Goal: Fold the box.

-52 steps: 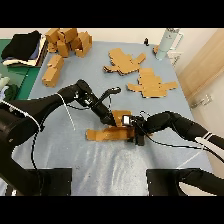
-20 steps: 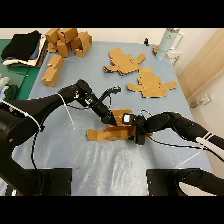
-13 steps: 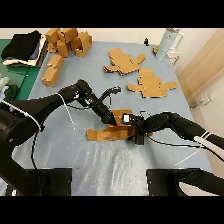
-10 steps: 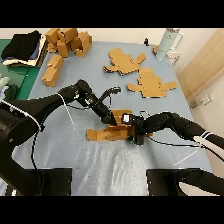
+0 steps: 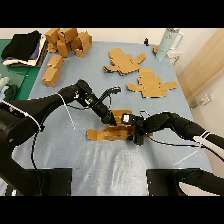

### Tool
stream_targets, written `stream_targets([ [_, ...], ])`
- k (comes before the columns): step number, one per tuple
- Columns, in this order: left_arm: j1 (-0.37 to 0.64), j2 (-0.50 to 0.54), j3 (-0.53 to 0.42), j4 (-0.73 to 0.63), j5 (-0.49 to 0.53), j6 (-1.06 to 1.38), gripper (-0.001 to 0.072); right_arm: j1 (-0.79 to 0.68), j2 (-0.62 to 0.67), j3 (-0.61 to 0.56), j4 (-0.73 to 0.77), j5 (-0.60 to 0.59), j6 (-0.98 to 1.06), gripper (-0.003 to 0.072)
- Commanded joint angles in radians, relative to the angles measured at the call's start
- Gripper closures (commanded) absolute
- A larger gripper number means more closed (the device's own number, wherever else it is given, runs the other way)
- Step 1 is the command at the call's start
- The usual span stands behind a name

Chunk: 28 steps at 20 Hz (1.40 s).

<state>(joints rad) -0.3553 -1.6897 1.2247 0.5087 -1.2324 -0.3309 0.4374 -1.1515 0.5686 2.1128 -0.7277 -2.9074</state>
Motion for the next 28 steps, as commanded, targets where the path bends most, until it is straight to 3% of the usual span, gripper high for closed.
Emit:
stream_targets([
  [1, 0.000, 0.000, 0.000, 0.000, 0.001, 0.000, 0.0694, 0.001, 0.000, -0.001, -0.003, 0.004, 0.000, 0.0186],
  [28, 0.000, 0.001, 0.001, -0.015, 0.028, 0.001, 0.0694, 0.001, -0.001, -0.001, -0.003, 0.004, 0.000, 0.0186],
])
